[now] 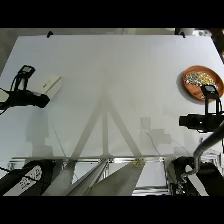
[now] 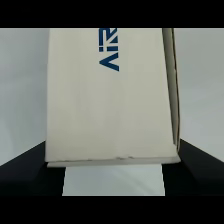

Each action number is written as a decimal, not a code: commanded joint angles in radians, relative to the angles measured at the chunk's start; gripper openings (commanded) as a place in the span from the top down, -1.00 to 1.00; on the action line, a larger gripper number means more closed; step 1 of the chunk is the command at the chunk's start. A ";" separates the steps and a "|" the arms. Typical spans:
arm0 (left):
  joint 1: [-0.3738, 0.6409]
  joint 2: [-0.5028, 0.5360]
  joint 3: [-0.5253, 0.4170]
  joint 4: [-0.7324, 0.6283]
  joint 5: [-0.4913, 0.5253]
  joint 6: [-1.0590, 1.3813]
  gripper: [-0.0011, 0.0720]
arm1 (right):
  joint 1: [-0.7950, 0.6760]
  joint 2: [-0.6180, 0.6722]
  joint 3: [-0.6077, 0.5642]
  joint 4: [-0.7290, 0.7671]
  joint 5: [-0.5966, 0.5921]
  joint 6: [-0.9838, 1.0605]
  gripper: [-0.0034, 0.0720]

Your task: Fold the box and place the chain.

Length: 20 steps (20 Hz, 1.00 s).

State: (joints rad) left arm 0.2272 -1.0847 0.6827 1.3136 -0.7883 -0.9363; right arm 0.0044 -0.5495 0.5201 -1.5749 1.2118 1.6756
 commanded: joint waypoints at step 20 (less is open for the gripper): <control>0.083 0.111 0.001 0.092 -0.278 -0.280 -0.96 | 0.000 0.001 0.000 0.001 -0.001 0.001 0.87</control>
State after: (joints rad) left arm 0.3107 -1.0252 0.6827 1.4242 -1.0615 -1.2022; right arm 0.0044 -0.5495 0.5201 -1.5745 1.2106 1.6760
